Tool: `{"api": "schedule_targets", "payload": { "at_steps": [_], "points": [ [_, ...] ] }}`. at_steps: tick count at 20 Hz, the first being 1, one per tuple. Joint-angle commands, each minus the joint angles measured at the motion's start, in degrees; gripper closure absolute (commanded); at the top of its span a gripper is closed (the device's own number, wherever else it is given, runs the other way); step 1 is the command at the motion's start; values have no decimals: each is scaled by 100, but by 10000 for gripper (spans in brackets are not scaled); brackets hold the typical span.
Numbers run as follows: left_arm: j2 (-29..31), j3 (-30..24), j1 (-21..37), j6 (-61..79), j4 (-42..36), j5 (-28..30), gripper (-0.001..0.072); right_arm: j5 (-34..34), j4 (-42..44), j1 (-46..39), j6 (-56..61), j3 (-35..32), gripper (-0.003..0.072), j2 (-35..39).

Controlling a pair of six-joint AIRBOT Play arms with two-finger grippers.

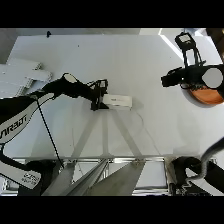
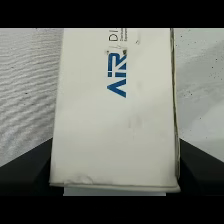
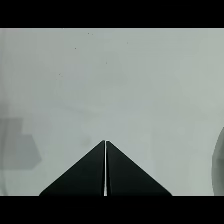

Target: Fold the box and place the chain.

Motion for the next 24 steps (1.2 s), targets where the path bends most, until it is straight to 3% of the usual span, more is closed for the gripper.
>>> {"api": "schedule_targets", "payload": {
  "at_steps": [1,7,10,13,16,20,22,24],
  "points": [
    [382,7,7,-302,-297,-13,704,2,-7,-2,0,2,675,4],
    [1169,7,164,-354,-680,970,705,2,-7,-2,0,2,675,4],
    [1338,7,682,-1064,-1222,1401,705,2,-9,-2,0,2,675,4],
    [1419,7,1432,-1930,-1211,1703,705,2,-9,-2,0,2,675,4],
    [1467,7,2083,-2472,-1145,2590,707,2,-9,-2,0,2,675,4],
    [1471,4,2417,-2507,-833,4070,707,2,-9,-2,0,2,675,4],
    [1434,4,2426,-2514,-706,4428,707,2,-9,-2,0,2,675,4],
    [1281,4,2424,-2693,-704,4424,707,2,-7,-2,0,2,675,4]
  ]
}}
